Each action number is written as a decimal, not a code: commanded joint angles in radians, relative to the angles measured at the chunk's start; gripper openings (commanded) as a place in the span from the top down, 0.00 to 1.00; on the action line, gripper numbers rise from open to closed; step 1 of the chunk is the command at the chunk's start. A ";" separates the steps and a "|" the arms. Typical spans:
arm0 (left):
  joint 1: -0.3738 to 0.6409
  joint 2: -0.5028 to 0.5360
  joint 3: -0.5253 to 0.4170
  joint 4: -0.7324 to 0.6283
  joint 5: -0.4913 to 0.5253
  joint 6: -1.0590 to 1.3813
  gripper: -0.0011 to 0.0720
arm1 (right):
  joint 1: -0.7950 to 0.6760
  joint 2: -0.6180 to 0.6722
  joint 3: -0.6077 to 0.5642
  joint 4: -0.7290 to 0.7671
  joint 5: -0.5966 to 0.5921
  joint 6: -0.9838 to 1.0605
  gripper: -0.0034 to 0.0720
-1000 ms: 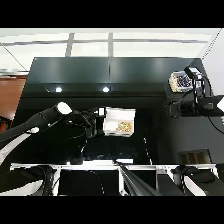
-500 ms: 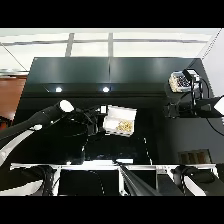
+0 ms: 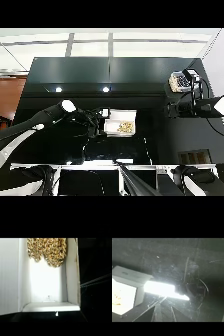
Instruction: Fold the box and place the chain.
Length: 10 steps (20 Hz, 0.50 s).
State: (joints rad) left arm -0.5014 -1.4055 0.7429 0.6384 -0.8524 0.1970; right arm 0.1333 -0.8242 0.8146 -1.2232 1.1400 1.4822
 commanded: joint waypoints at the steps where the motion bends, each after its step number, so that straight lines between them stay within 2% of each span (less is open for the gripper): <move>1: -0.014 -0.001 0.001 0.001 -0.004 0.004 0.43 | 0.000 0.000 -0.001 0.000 -0.003 0.000 0.63; 2: -0.014 -0.001 0.001 0.003 -0.003 0.004 0.48 | 0.000 -0.001 -0.001 0.000 -0.016 0.000 0.63; 3: -0.014 -0.001 0.001 0.004 0.002 0.003 0.48 | 0.000 -0.004 -0.004 0.007 -0.052 0.000 0.62; 5: -0.014 -0.001 0.001 0.004 0.013 -0.004 0.48 | 0.000 -0.028 -0.003 0.077 -0.138 0.024 0.13; 6: -0.014 -0.001 0.001 0.004 0.018 -0.006 0.48 | 0.000 -0.057 -0.002 0.155 -0.168 0.009 0.14; 8: -0.014 -0.001 0.001 0.004 0.028 -0.023 0.48 | 0.018 -0.143 -0.002 0.346 -0.247 -0.111 0.14; 10: -0.014 -0.001 0.001 0.004 0.033 -0.026 0.48 | 0.069 -0.235 -0.001 0.476 -0.335 -0.256 0.14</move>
State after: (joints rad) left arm -0.5144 -1.4055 0.7429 0.6411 -0.8391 0.1841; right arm 0.1612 -0.9585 0.8120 -0.9657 0.9356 1.3918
